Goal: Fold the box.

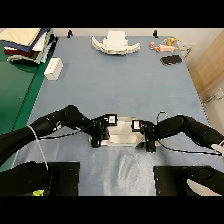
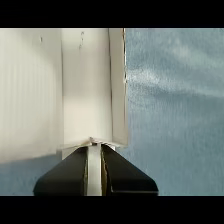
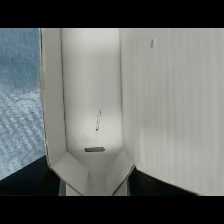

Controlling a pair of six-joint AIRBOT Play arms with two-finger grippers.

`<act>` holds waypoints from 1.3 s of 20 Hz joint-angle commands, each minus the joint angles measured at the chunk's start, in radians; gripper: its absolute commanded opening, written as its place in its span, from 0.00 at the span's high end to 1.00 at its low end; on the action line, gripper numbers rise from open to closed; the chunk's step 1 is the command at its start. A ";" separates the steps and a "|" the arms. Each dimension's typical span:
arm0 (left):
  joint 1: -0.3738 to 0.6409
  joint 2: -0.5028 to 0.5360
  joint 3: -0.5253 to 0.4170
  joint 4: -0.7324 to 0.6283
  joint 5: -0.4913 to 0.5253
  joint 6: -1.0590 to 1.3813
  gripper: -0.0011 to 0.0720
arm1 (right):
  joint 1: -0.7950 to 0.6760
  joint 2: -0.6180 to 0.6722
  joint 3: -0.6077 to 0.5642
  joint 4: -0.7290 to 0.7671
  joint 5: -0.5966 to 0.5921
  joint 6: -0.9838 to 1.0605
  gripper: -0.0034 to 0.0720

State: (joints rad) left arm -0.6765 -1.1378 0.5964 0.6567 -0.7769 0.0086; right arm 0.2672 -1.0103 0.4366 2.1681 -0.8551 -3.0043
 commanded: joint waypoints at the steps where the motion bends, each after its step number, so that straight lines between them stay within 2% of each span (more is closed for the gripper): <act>1: -0.029 -0.005 0.000 -0.025 0.038 0.035 0.83 | 0.000 0.001 0.001 0.000 0.001 0.000 0.29; 6: -0.047 -0.006 -0.002 -0.051 0.050 0.040 0.81 | 0.000 0.001 0.001 0.000 0.001 0.000 0.29; 7: -0.047 -0.008 -0.002 -0.052 0.043 0.024 0.49 | 0.000 0.001 0.001 0.000 0.001 0.000 0.29; 8: -0.047 -0.011 -0.004 -0.052 0.042 0.010 0.10 | 0.000 0.001 0.001 0.000 0.001 0.000 0.29; 9: -0.047 -0.012 -0.008 -0.051 0.042 -0.008 0.07 | 0.000 0.001 0.001 0.000 0.001 0.000 0.29; 13: -0.047 -0.011 -0.017 -0.047 0.035 -0.010 0.07 | 0.000 0.001 0.001 0.000 0.001 0.000 0.29; 15: -0.045 -0.007 -0.016 -0.024 0.034 -0.057 0.14 | 0.000 0.001 0.001 0.000 0.001 0.000 0.29; 16: -0.045 0.000 -0.014 0.016 0.029 -0.124 0.53 | 0.000 0.001 0.001 0.000 0.001 0.000 0.29; 17: -0.045 0.014 -0.009 0.081 0.005 -0.182 0.87 | 0.000 0.001 0.001 0.000 0.001 0.000 0.29; 18: -0.045 0.029 -0.004 0.134 -0.014 -0.242 0.93 | 0.000 0.001 0.001 0.000 0.001 0.000 0.29; 20: -0.045 0.077 -0.002 0.218 -0.047 -0.380 0.97 | 0.000 0.001 0.001 0.000 0.001 0.000 0.29; 23: -0.040 0.189 -0.002 0.334 -0.090 -0.600 0.97 | 0.000 0.001 0.001 0.000 0.001 0.000 0.29; 26: 0.029 0.325 -0.002 0.439 -0.142 -0.858 0.97 | 0.000 0.001 0.001 0.000 0.001 0.000 0.29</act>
State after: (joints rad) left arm -0.6910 -0.9184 0.5934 0.9718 -0.8658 -0.5835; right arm 0.2672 -1.0103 0.4366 2.1681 -0.8543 -3.0043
